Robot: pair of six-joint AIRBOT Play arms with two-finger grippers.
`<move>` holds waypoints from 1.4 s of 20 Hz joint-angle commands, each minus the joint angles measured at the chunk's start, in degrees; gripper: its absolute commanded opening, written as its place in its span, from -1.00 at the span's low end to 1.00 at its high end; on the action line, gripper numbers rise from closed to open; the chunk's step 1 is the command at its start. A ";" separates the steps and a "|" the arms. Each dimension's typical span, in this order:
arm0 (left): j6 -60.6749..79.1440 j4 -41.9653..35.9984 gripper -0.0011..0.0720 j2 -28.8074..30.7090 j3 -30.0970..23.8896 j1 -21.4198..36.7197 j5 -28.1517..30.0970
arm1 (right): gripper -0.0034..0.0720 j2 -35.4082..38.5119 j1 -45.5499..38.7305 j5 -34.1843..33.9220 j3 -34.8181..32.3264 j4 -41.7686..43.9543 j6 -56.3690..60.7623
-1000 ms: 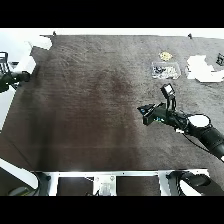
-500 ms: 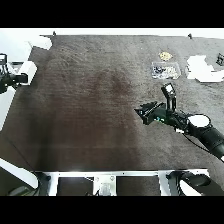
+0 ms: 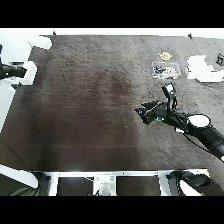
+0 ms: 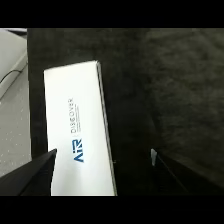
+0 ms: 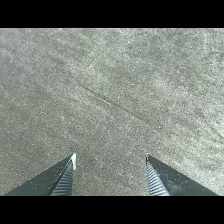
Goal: Fold the box and place the chain.
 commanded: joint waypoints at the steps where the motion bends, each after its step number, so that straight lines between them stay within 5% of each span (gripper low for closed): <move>1: -4.55 -0.04 0.95 8.17 0.07 0.07 -9.27 | 0.47 -0.02 -0.02 -0.22 0.00 0.00 0.00; 2: -7.23 -0.39 0.43 10.49 0.07 0.07 -13.03 | 0.28 -0.02 -0.02 -0.22 0.00 0.00 0.00; 3: -7.43 -1.36 -0.47 12.85 0.07 0.07 -18.75 | 0.02 0.00 -0.02 -0.22 0.00 -0.02 0.00; 4: -5.97 -3.34 -0.92 14.73 0.02 0.04 -24.41 | -0.32 -0.02 -0.02 -0.22 -0.02 -0.02 0.00; 6: -4.81 -10.23 -0.93 18.08 -0.22 -0.44 -31.61 | -0.88 0.02 -0.02 -0.17 -0.02 0.00 0.04; 9: -2.56 -13.62 -0.93 27.82 -6.86 -3.02 -27.98 | -0.89 2.62 0.11 -0.20 -0.02 0.44 1.60; 14: 9.27 -20.28 -0.93 48.65 -31.36 -9.31 -13.42 | -0.89 15.85 0.09 -6.25 -0.66 0.39 4.39; 21: 25.14 -32.26 -0.93 66.51 -64.81 -12.57 -8.48 | -0.89 37.75 0.04 -11.61 -13.00 0.37 5.14; 24: 25.81 -32.89 -0.93 68.91 -72.91 -12.57 -5.25 | -0.88 43.74 0.04 -11.50 -19.85 0.42 5.16; 28: 25.83 -33.31 -0.91 68.98 -74.82 -12.57 -4.98 | -0.88 45.20 0.04 -9.57 -24.57 0.42 5.40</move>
